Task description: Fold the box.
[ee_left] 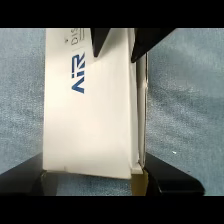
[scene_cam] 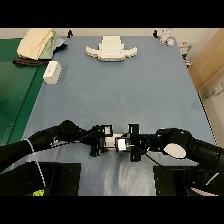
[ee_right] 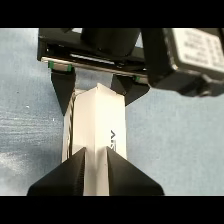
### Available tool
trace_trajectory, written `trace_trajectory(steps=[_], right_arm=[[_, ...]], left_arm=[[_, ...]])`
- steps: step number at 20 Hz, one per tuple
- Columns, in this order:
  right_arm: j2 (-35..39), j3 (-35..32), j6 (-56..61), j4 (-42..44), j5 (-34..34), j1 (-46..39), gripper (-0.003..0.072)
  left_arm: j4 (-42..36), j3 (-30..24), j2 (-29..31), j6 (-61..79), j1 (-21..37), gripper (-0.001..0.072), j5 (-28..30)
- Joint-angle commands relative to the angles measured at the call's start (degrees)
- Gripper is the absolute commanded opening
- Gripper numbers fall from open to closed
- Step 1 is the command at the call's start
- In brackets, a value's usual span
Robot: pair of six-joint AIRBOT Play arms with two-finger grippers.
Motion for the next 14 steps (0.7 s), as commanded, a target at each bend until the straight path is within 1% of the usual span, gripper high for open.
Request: trace_trajectory(steps=[1, 5, 9, 11, 14], right_arm=[[0.0, 0.0, 0.0, 2.0, 1.1, 0.0, 0.0176], [-0.8, 0.0, 0.0, 2.0, 1.0, 0.0, 0.0171], [-1.3, 0.0, -0.4, 2.0, -2.1, 0.0, 0.0172], [-1.3, 0.1, -0.5, 2.4, -1.7, 0.0, 0.0172], [-1.3, 0.0, -0.5, 3.5, 0.5, 0.0, 0.0172]], left_arm=[[0.0, 0.0, 0.0, 0.0, 0.0, 0.0411, 0.0], [0.0, 0.0, 0.0, 0.0, 0.0, 0.0411, 0.0], [0.0, 0.0, 0.0, 0.0, 0.0, 0.0411, 0.0], [0.0, 0.0, 0.0, 0.0, 0.0, 0.0411, 0.0], [0.0, 0.0, 0.0, 0.0, 0.0, 0.0411, 0.0]])
